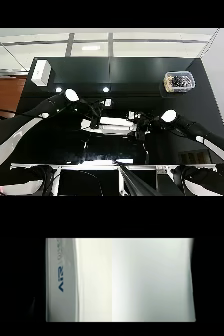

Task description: Fold the box and place the chain.

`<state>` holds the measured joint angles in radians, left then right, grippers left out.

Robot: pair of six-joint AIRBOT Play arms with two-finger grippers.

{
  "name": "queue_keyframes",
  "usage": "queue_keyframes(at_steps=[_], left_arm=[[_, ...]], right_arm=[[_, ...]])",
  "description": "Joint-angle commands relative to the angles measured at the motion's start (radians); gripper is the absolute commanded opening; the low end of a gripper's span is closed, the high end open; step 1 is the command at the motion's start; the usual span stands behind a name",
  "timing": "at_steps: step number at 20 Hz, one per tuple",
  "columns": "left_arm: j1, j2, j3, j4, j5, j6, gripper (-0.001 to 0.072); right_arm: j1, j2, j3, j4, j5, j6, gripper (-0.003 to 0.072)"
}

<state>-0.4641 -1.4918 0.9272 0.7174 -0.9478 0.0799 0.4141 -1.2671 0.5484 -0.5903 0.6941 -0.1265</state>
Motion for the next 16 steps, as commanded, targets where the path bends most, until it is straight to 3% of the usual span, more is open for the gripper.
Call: queue_keyframes(at_steps=[1, 3, 6, 8, 9, 10, 12, 14, 16], left_arm=[[0.023, 0.063, 0.000, 0.013, -0.033, -0.089, 0.0523], [0.053, 0.138, 0.000, 0.049, -0.084, -0.217, 0.0522], [0.076, 0.249, 0.000, 0.261, -0.176, -0.508, 0.0464], [0.075, 0.291, 0.000, 0.362, -0.259, -0.684, 0.0135], [0.075, 0.295, 0.000, 0.348, -0.317, -0.719, 0.0028], [0.069, 0.293, -0.005, 0.294, -0.383, -0.721, 0.0026], [0.045, 0.288, -0.036, 0.149, -0.407, -0.713, 0.0026], [0.019, 0.273, -0.086, -0.029, -0.315, -0.649, 0.0026], [0.015, 0.254, -0.135, -0.212, -0.145, -0.557, 0.0026]], right_arm=[[0.001, -0.001, 0.000, -0.006, 0.001, 0.001, 0.0432], [0.001, -0.001, 0.000, -0.006, 0.002, -0.002, 0.0432], [0.004, -0.001, 0.000, -0.014, 0.026, -0.019, 0.0432], [0.021, -0.001, 0.000, -0.044, 0.028, -0.025, 0.0432], [0.026, -0.001, 0.000, -0.052, 0.027, -0.025, 0.0432], [0.029, -0.001, 0.000, -0.052, 0.024, -0.024, 0.0432], [0.029, -0.001, 0.000, -0.050, 0.023, -0.024, 0.0432], [0.029, -0.001, 0.000, -0.050, 0.023, -0.024, 0.0432], [0.029, -0.001, 0.000, -0.050, 0.023, -0.024, 0.0432]])
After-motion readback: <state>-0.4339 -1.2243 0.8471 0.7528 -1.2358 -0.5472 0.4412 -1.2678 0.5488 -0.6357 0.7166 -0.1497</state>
